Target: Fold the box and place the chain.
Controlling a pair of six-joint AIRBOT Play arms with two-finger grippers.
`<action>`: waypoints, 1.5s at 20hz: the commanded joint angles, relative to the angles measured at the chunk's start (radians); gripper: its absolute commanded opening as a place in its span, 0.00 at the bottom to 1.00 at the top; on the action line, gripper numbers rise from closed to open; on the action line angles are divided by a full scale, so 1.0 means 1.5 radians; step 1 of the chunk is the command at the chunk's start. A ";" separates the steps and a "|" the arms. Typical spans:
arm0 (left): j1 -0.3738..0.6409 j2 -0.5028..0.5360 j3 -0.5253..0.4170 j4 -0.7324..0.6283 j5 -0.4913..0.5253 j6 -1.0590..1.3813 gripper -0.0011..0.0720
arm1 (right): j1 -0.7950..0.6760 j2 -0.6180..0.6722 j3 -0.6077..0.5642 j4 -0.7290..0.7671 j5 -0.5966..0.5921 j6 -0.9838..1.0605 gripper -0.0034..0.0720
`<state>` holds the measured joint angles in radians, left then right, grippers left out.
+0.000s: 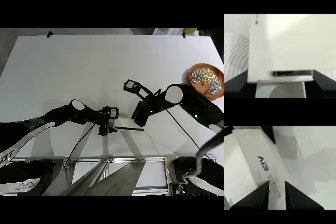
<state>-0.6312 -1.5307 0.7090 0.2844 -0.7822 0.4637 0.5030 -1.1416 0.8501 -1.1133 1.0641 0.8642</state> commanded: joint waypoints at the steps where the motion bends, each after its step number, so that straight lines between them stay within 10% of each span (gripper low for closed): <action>1: 0.000 0.000 0.001 0.000 0.000 0.000 0.30 | 0.035 0.018 -0.010 -0.001 -0.001 -0.030 0.34; 30: 0.000 0.000 0.001 0.000 0.000 0.000 0.30 | 0.099 0.057 -0.052 -0.062 -0.077 -0.105 0.19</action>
<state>-0.6312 -1.5303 0.7094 0.2836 -0.7799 0.4610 0.6506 -1.0554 0.7734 -1.2011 0.9630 0.7048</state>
